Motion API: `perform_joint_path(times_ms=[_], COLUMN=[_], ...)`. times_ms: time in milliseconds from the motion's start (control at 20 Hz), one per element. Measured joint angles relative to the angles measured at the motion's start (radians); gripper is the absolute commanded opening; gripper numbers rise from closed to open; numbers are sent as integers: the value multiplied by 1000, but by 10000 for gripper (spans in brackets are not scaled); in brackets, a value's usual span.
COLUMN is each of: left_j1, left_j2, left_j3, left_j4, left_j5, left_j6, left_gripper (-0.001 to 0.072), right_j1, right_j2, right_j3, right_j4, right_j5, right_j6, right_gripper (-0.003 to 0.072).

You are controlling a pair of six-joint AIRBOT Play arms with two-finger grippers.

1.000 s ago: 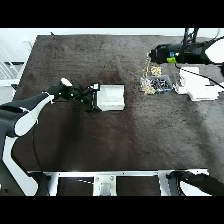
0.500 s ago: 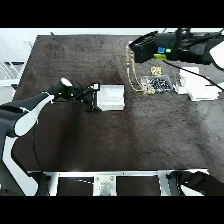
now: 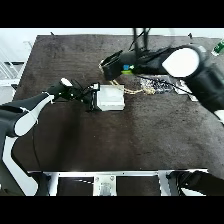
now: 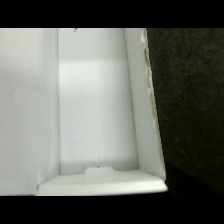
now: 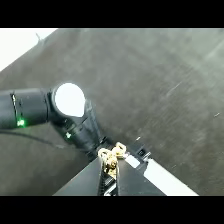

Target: Fold the box and place the chain.

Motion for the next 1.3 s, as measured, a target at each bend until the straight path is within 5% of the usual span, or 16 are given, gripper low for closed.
perform_joint_path(times_ms=[350, 850, 900, 950, 1300], left_j1=[0, 0, 0, 0, 0], left_j2=[0, 0, 0, 0, 0], left_j3=[0, 0, 0, 0, 0], left_j4=[0, 0, 0, 0, 0], left_j5=[0, 0, 0, -1, 0], left_j6=[0, 0, 0, 0, 0], left_gripper=[423, 423, 423, 423, 423], right_j1=[32, -32, -42, -52, -125], right_j2=[-176, -245, -245, -246, -203], right_j3=[-61, -303, -306, -309, -326], right_j4=[47, 55, 57, 56, 55], right_j5=[-23, -262, -274, -283, -249], right_j6=[-5, -5, -5, -3, -3], right_gripper=[7, 11, 96, 284, 294])
